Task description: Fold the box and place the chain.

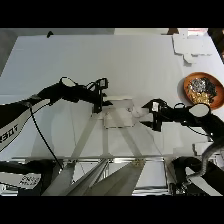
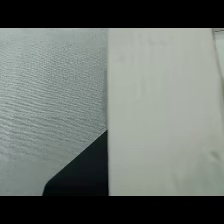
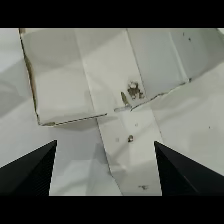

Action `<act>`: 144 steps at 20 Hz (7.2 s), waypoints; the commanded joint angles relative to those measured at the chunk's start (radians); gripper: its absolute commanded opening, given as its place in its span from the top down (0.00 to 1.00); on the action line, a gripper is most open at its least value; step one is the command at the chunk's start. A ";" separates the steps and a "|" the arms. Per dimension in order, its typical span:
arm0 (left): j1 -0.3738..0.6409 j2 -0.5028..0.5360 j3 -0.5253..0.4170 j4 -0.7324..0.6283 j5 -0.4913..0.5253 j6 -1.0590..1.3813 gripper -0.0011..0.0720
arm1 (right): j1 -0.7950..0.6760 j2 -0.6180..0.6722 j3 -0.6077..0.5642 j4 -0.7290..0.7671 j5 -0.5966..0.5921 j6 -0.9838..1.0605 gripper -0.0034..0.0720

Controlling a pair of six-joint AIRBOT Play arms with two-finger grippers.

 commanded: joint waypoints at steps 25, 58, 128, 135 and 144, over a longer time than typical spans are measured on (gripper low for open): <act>0.000 -0.001 -0.001 0.000 0.000 0.000 0.97 | 0.105 -0.220 0.039 0.233 -0.198 0.091 0.02; 0.000 -0.001 -0.001 0.000 0.000 0.000 0.97 | 0.063 -0.568 0.315 0.159 0.143 -0.146 0.02; 0.174 0.176 -0.001 0.161 -0.096 -0.109 0.29 | 0.063 -0.568 0.315 0.150 0.145 -0.146 0.23; 0.145 0.205 -0.044 0.224 -0.413 -0.378 0.98 | 0.063 -0.568 0.315 0.150 0.145 -0.146 0.23; 0.040 0.205 -0.110 -0.207 -0.028 -0.337 0.98 | 0.063 -0.568 0.315 0.150 0.145 -0.146 0.23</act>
